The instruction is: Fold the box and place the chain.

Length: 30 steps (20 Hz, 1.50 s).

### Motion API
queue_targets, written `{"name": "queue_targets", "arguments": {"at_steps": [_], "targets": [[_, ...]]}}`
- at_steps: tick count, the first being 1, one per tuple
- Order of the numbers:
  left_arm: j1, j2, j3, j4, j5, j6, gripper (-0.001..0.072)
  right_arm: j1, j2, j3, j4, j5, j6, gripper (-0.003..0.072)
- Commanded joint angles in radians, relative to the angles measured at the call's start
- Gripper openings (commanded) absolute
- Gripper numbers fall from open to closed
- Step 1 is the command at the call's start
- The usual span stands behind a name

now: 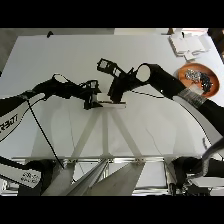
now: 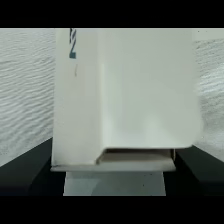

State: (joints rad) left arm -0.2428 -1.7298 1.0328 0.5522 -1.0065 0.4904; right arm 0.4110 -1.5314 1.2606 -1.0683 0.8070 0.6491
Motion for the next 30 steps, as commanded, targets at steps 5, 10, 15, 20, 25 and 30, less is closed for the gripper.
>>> {"name": "queue_targets", "arguments": {"at_steps": [5, 10, 15, 20, 25, 30], "targets": [[0.000, 0.000, 0.000, 0.001, 0.000, 0.002, 0.0336, 0.068, 0.004, -0.039, -0.056, -0.101, -0.004, 0.0320], [0.000, 0.000, 0.000, 0.001, 0.000, 0.002, 0.0336, 0.072, 0.004, -0.044, -0.061, -0.120, -0.002, 0.0245], [0.000, 0.000, 0.000, 0.001, 0.000, 0.002, 0.0336, 0.074, 0.004, -0.088, -0.063, -0.116, -0.003, 0.0218], [0.000, 0.000, 0.000, 0.001, 0.000, 0.002, 0.0336, 0.074, 0.004, -0.103, -0.065, -0.119, -0.003, 0.0218], [0.000, 0.000, 0.000, 0.001, 0.000, 0.002, 0.0336, 0.074, 0.004, -0.103, -0.065, -0.119, -0.002, 0.0219], [0.000, 0.000, 0.000, 0.001, 0.000, 0.002, 0.0336, 0.094, 0.000, -0.114, -0.068, -0.119, 0.001, 0.0340]]}}
